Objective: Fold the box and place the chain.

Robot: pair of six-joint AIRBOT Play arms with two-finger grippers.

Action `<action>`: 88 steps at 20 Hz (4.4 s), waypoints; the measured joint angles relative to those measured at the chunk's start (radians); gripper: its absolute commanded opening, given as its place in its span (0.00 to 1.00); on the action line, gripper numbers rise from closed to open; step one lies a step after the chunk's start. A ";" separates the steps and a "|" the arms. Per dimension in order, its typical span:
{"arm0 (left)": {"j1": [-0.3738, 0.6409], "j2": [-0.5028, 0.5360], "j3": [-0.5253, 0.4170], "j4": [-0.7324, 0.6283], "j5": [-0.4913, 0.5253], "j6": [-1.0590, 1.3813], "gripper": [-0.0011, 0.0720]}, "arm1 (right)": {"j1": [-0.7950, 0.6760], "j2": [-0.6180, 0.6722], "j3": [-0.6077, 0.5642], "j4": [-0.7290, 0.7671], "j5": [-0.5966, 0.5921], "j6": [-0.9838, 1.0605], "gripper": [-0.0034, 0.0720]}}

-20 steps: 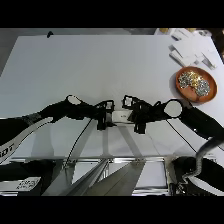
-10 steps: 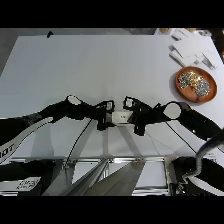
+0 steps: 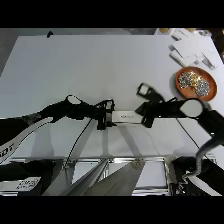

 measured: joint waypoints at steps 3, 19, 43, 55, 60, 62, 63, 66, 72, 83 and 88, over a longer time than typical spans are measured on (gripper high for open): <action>0.000 0.000 0.000 0.002 0.000 0.002 0.30 | -0.140 0.026 -0.004 -0.179 0.118 0.270 0.07; 0.000 0.000 0.000 0.003 0.000 0.003 0.30 | -0.375 0.040 -0.053 -0.638 0.381 0.858 0.07; 0.583 0.487 -0.001 0.443 -0.011 -0.719 0.30 | -0.377 0.040 -0.053 -0.642 0.386 0.865 0.07; 0.848 0.487 -0.071 0.888 -0.096 -1.255 0.60 | -0.377 0.040 -0.053 -0.642 0.386 0.865 0.07; 0.856 0.477 -0.081 0.960 -0.163 -1.347 0.96 | -0.377 0.040 -0.053 -0.642 0.386 0.865 0.07; 0.856 0.481 -0.082 0.968 -0.185 -1.366 0.96 | -0.377 0.040 -0.053 -0.642 0.386 0.865 0.07; 0.856 0.488 -0.083 0.973 -0.200 -1.374 0.96 | -0.377 0.040 -0.053 -0.642 0.386 0.865 0.07; 0.856 0.539 -0.083 0.978 -0.230 -1.400 0.96 | -0.377 0.040 -0.053 -0.642 0.386 0.865 0.07; 0.856 0.723 -0.083 0.980 -0.308 -1.432 0.96 | -0.377 0.040 -0.053 -0.642 0.386 0.865 0.07; 0.855 0.869 -0.083 0.964 -0.384 -1.452 0.96 | -0.377 0.040 -0.053 -0.642 0.386 0.865 0.07; 0.855 0.873 -0.083 0.958 -0.385 -1.452 0.96 | -0.377 0.040 -0.053 -0.642 0.386 0.865 0.07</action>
